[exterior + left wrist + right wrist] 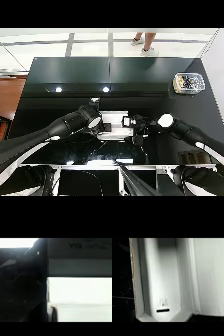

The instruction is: Fold the box and place the chain.

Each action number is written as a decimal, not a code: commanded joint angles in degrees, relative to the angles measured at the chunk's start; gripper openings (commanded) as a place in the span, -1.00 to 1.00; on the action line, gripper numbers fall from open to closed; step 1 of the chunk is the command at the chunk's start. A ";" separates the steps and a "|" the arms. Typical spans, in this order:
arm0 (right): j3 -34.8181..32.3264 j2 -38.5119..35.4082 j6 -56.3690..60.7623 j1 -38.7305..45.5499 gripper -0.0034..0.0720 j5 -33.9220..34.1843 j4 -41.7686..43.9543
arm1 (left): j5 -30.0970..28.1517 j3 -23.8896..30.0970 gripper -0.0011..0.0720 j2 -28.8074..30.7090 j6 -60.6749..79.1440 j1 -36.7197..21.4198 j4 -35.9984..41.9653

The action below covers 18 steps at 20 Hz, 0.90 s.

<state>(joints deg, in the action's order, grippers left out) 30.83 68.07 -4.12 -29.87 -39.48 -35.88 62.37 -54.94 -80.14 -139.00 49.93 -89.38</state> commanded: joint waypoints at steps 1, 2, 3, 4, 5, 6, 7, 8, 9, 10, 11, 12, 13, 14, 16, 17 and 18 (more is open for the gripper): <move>0.02 -4.28 4.22 0.04 0.77 -3.39 -6.93 | 1.29 -0.02 -0.91 -0.02 1.07 -0.04 -0.48; 0.02 -4.48 4.28 0.04 0.77 -3.85 -7.04 | 1.18 -0.02 -0.91 -0.02 1.07 -0.02 -0.46; -0.02 -4.37 4.00 -0.17 0.77 -3.78 -7.78 | 1.09 -0.02 -0.91 -0.04 1.07 0.00 -0.37; -0.02 -4.28 3.78 -0.24 0.77 -3.06 -8.87 | 1.11 -0.02 -0.91 -0.04 1.07 -0.02 -0.37; -0.02 -4.28 3.76 -0.24 0.77 -2.34 -8.94 | 1.09 -0.02 -0.91 -0.04 1.07 -0.02 -0.39; -0.02 -4.28 3.65 -0.24 0.77 -2.27 -8.92 | 0.90 -0.02 -0.91 -0.04 1.07 -0.02 -0.39; -0.02 -4.28 3.65 -0.24 0.76 -2.29 -8.70 | 0.72 -0.02 -0.91 -0.04 1.07 -0.02 -0.37; -0.02 -4.26 2.95 -0.24 0.76 -2.27 -8.70 | 0.72 -0.02 -0.91 -0.04 1.07 -0.02 -0.39; -0.02 -4.17 1.38 -0.24 0.36 -2.27 -8.70 | 0.70 -0.02 -0.91 -0.04 1.07 -0.02 -0.39; -0.04 -4.07 0.24 -0.24 0.14 -2.08 -8.39 | 0.70 -0.02 -0.91 -0.04 1.05 -0.02 -0.37; -0.04 -3.82 -0.42 -0.24 -0.32 -1.68 -7.23 | 0.70 -0.02 -0.91 -0.04 1.05 -0.02 -0.35; -0.04 -3.56 -0.42 -0.26 -0.40 -1.68 -5.70 | 0.70 -0.02 -0.91 -0.04 1.05 -0.02 -0.35; -0.09 -3.34 -0.39 -0.26 -0.40 -1.90 -3.78 | 0.72 -0.02 -0.91 -0.04 1.05 -0.02 -0.35; -0.17 -3.08 -0.39 -0.31 -0.40 -2.05 -1.20 | 0.72 -0.02 -0.91 -0.04 1.05 -0.02 -0.33; -0.17 -2.05 -0.39 -1.70 -0.40 -1.70 3.37 | 0.68 -0.02 -0.91 -0.04 1.05 -0.02 -0.33; -0.17 -1.33 -0.42 -2.97 -0.40 -0.68 5.22 | 0.68 -0.02 -0.91 -0.04 1.03 -0.02 -0.33; -0.17 -0.52 -0.37 -4.24 -0.40 0.92 6.75 | 0.68 -0.02 -0.91 -0.04 1.05 -0.02 -0.33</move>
<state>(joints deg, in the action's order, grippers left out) 30.70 66.06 -4.25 -31.92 -40.58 -35.20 63.22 -54.94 -80.14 -137.95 49.95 -89.78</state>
